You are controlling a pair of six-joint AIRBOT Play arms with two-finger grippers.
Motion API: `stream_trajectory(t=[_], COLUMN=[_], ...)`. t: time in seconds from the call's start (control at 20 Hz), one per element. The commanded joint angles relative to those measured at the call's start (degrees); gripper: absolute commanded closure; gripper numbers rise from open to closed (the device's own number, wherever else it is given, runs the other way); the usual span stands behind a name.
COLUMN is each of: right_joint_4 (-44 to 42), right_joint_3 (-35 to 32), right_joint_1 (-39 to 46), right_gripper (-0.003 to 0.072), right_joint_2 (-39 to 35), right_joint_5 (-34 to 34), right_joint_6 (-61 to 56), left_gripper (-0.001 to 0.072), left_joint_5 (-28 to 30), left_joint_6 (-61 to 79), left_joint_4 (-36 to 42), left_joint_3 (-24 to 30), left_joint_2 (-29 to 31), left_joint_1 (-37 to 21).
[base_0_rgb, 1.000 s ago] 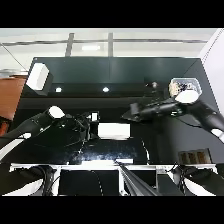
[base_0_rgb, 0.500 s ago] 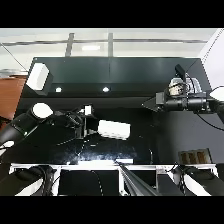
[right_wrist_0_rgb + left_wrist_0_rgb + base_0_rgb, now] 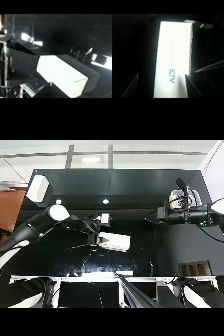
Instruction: Fold the box and place the chain.
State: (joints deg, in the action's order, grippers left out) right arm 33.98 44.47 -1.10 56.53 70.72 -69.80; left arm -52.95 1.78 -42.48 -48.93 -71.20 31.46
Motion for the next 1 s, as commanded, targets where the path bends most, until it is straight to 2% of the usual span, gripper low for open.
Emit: stream_trajectory(t=[0.0,0.3,0.95], right_joint_4=[0.9,3.1,3.2], right_joint_3=[0.0,0.0,0.0], right_joint_1=[0.0,0.0,0.0], right_gripper=[0.0664,0.0664,0.0664], right_joint_2=[0.0,0.0,0.0], right_joint_5=[-0.3,-0.5,-0.5], right_joint_6=[0.3,0.4,0.4], left_gripper=[0.0007,0.0008,0.0007], left_joint_5=[-0.9,-2.4,-0.5], left_joint_6=[2.2,2.3,0.7], left_joint_4=[0.1,1.0,1.2], left_joint_3=[-2.6,-2.6,-2.6], left_joint_2=[-4.8,-6.3,-9.4], left_joint_1=[3.1,4.2,4.2])
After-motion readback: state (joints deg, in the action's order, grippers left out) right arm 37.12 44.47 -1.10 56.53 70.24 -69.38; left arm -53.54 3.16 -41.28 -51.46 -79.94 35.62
